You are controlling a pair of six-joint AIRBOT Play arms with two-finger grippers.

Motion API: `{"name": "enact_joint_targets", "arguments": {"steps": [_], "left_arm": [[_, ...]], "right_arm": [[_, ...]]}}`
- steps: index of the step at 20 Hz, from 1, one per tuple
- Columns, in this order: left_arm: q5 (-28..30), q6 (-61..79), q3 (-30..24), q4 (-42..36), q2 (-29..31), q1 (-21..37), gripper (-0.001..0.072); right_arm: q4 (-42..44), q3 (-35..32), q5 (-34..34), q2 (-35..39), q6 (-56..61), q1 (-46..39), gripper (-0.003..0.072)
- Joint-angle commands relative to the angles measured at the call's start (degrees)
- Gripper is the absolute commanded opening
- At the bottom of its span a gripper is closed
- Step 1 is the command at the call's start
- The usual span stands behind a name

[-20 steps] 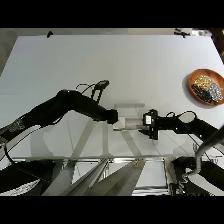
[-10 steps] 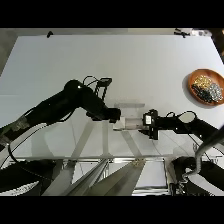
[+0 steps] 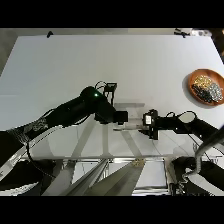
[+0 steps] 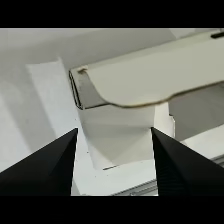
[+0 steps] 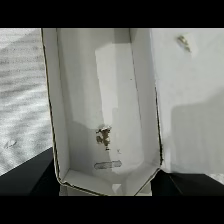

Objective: Fold the box and place the chain.

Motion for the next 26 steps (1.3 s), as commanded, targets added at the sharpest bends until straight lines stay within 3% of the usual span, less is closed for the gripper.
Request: {"name": "enact_joint_targets", "arguments": {"steps": [1,8,20,22,23,26], "left_arm": [[0.4,-2.7,0.1,2.3,-0.3,-0.3,0.0491],[2.4,-3.0,0.1,2.8,-2.1,-0.6,0.0492],[-0.5,-4.8,0.0,3.1,-4.3,-2.1,0.0490],[-2.0,-5.2,0.0,3.2,-4.6,-2.4,0.0473],[-2.4,-5.1,0.0,3.2,-4.9,-2.6,0.0421],[-2.3,-5.2,0.0,3.2,-6.0,-3.3,0.0407]], "right_arm": [[0.0,0.0,0.0,0.0,0.0,0.1,0.0415],[0.0,0.0,0.0,0.0,0.0,0.1,0.0415],[0.0,0.0,0.0,0.0,0.0,0.1,0.0415],[0.0,0.0,0.0,0.0,0.0,0.1,0.0415],[0.0,0.0,0.0,0.0,0.0,0.1,0.0415],[0.0,0.0,0.0,0.0,0.0,0.1,0.0415]]}}
